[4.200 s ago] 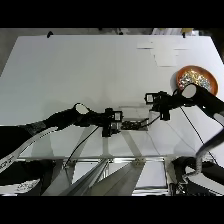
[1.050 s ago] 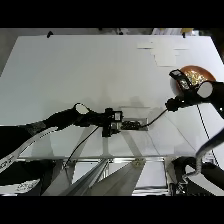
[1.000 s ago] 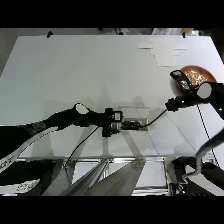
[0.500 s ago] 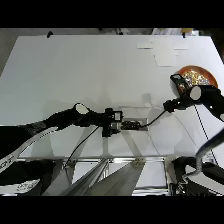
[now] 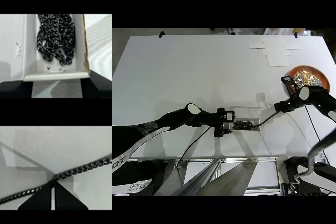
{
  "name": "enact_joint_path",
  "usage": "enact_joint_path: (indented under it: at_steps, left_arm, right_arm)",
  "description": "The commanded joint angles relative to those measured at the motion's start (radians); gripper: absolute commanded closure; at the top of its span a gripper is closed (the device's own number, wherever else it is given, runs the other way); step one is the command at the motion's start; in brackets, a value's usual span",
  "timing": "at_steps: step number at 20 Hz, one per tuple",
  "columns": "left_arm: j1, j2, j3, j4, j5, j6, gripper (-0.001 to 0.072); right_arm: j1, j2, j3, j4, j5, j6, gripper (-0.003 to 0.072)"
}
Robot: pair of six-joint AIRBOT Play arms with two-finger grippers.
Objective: Fold the box and place the chain.
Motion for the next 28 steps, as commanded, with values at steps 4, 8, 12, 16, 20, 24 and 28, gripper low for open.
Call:
enact_joint_path:
  at_steps: [4,8,12,16,20,24,28]
  left_arm:
    - [0.000,0.001,0.000,0.000,0.000,0.000,0.0435]
    - [0.000,0.001,0.000,0.000,0.000,0.000,0.0435]
    - [0.000,0.001,0.000,0.000,0.000,0.000,0.0435]
    - [0.000,0.001,0.000,0.000,0.000,0.000,0.0435]
    - [0.000,0.001,0.000,0.000,0.000,0.000,0.0435]
    - [0.000,0.001,0.000,0.000,0.000,0.000,0.0435]
    - [0.000,0.001,0.000,0.000,0.000,0.000,0.0435]
  right_arm:
    - [0.000,0.209,0.000,0.021,0.118,-0.013,0.0671]
    - [0.069,0.460,0.000,0.108,0.214,-0.043,0.0672]
    - [0.176,0.632,0.000,0.286,0.305,-0.117,0.0671]
    - [0.225,0.687,0.000,0.552,0.289,-0.174,0.0671]
    - [0.228,0.687,0.000,0.764,0.274,-0.275,0.0671]
    - [0.234,0.686,-0.003,0.792,0.236,-0.302,0.0671]
    - [0.287,0.658,-0.055,0.772,0.158,-0.327,0.0671]
